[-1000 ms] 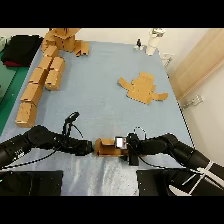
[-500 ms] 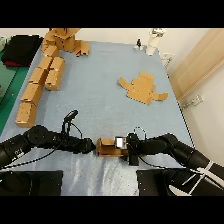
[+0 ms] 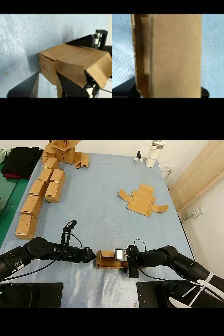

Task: Fold the box.

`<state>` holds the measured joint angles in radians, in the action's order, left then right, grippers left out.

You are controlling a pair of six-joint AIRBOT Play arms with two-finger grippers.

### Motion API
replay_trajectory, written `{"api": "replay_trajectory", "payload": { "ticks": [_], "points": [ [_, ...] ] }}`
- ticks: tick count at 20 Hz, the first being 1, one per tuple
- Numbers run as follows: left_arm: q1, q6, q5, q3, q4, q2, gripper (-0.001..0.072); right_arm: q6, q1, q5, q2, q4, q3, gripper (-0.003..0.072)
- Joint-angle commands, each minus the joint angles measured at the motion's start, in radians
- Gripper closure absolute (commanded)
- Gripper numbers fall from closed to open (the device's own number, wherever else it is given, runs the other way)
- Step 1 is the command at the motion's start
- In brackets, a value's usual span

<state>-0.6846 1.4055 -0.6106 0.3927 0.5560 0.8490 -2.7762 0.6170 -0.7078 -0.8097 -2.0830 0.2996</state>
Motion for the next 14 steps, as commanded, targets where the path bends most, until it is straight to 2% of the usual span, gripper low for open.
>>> {"api": "replay_trajectory", "payload": {
  "ticks": [1, 2, 4, 11, 14],
  "points": [
    [0.000, -0.011, 0.010, 0.001, 0.001, -0.001, 0.0403, 0.000, 0.000, 0.000, 0.000, 0.000, 0.000, 0.0188],
    [0.000, -0.011, 0.009, 0.001, 0.001, -0.001, 0.0395, 0.000, 0.000, 0.000, 0.000, 0.000, 0.000, 0.0188],
    [0.000, -0.010, 0.009, 0.001, 0.002, -0.002, 0.0204, 0.000, 0.000, 0.000, 0.000, 0.000, 0.000, 0.0187],
    [0.005, -0.002, -0.017, 0.002, 0.013, -0.002, 0.0205, 0.000, 0.000, 0.000, 0.000, 0.000, 0.000, 0.0187],
    [0.060, 0.001, -0.031, 0.006, 0.016, -0.003, 0.0206, 0.000, 0.000, 0.000, 0.000, 0.000, 0.000, 0.0188]
  ]
}}
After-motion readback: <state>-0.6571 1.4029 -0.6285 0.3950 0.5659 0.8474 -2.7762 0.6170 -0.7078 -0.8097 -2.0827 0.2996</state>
